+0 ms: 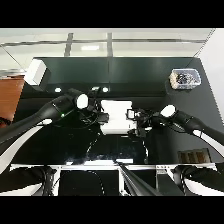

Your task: Fold the box and place the chain.

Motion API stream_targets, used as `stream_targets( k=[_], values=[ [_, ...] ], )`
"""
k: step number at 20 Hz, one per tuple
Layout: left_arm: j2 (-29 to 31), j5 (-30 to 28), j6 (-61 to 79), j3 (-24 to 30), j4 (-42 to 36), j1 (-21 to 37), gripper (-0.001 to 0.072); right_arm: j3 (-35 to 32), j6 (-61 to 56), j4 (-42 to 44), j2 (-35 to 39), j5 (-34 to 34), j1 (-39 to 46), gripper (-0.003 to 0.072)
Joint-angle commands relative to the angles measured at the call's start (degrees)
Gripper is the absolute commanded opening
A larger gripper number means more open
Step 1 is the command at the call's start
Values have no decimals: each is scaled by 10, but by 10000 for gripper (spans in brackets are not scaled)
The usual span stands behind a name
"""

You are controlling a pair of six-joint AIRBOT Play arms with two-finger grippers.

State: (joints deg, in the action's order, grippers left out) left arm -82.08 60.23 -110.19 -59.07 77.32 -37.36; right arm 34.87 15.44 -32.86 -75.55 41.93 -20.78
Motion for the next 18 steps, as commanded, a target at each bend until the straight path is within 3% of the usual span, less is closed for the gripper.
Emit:
stream_targets(
  k=[1,8,11,18],
  values=[
    [-10,5,-74,-20,64,-34,418,0,0,0,0,1,0,409],
    [-23,17,-196,-31,108,-88,418,0,0,0,0,1,0,409],
    [-43,47,-202,-38,106,-89,417,0,0,0,0,1,0,409],
    [-46,43,-233,-49,105,-89,417,0,0,0,0,1,0,409]
  ],
)
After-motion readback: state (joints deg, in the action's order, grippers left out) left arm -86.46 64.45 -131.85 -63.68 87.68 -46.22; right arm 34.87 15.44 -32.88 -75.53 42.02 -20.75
